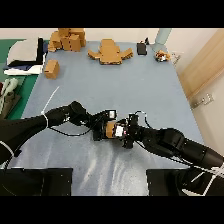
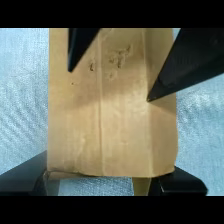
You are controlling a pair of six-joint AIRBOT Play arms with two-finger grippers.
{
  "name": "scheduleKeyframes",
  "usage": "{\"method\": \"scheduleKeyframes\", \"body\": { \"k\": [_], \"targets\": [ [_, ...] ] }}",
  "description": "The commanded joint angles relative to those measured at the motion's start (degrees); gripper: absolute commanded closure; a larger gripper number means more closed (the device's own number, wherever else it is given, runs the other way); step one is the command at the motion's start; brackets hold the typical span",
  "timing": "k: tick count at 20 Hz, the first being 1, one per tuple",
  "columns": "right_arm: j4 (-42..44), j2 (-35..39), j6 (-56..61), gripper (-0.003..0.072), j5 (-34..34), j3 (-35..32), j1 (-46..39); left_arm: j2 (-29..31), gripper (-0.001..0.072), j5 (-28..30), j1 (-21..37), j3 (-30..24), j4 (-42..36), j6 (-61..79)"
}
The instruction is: Fold the box.
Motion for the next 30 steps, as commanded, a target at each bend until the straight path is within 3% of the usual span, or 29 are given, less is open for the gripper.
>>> {"method": "scheduleKeyframes", "body": {
  "k": [1, 13, 15, 30],
  "targets": [
    [0.63, -1.09, -0.44, 0.0266, -0.35, 0.02, 0.35, -0.04, 0.0196, 0.0, 0.04, -0.02, 0.02, 0.02],
    [3.78, -1.07, -4.81, 0.0265, -3.41, 0.02, 0.35, -0.04, 0.0196, 0.0, 0.04, 0.0, 0.02, 0.02],
    [3.91, -1.2, -6.47, 0.0214, -3.85, 0.02, 0.35, -0.04, 0.0196, 0.02, 0.04, 0.0, 0.02, 0.02],
    [3.78, -1.79, -11.61, 0.0214, -4.22, 0.04, 0.35, -0.04, 0.0196, 0.0, 0.04, 0.0, 0.02, 0.02]
  ]
}}
